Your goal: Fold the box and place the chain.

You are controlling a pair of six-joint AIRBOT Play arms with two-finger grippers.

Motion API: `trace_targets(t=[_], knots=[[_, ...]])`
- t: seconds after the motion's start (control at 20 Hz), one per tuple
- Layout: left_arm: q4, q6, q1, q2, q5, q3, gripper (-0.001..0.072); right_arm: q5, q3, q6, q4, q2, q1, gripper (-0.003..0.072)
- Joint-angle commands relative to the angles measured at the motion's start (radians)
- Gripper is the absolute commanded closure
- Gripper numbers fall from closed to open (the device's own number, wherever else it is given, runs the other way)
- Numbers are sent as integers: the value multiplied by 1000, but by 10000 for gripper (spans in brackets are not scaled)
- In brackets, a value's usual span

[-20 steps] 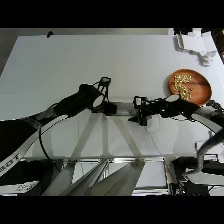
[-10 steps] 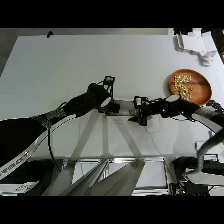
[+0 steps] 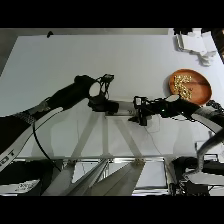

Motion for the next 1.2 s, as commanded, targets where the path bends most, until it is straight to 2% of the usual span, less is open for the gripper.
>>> trace_targets(t=[0.0,0.1,0.2,0.3,0.4,0.45,0.5,0.55,0.75,1.15], knots=[[-146,310,122,45,-138,-7,187,0,1,0,0,1,0,285],[-196,444,241,52,-136,-33,186,0,1,0,0,1,0,285],[-277,692,358,51,-49,-83,186,0,1,0,0,1,0,285],[-390,1058,441,51,46,-142,186,0,1,0,0,1,0,285],[-484,1534,483,45,54,-189,182,0,1,0,0,1,0,285],[-536,1761,494,37,46,-209,122,0,1,0,0,1,0,285],[-597,1933,500,25,42,-227,29,0,1,0,0,1,0,285],[-658,2061,502,5,36,-240,1,0,1,0,0,1,0,285],[-735,2270,473,-84,-51,-243,1,0,1,0,0,1,0,285],[-766,2284,379,-100,-29,-243,3,0,1,0,0,1,0,285]])
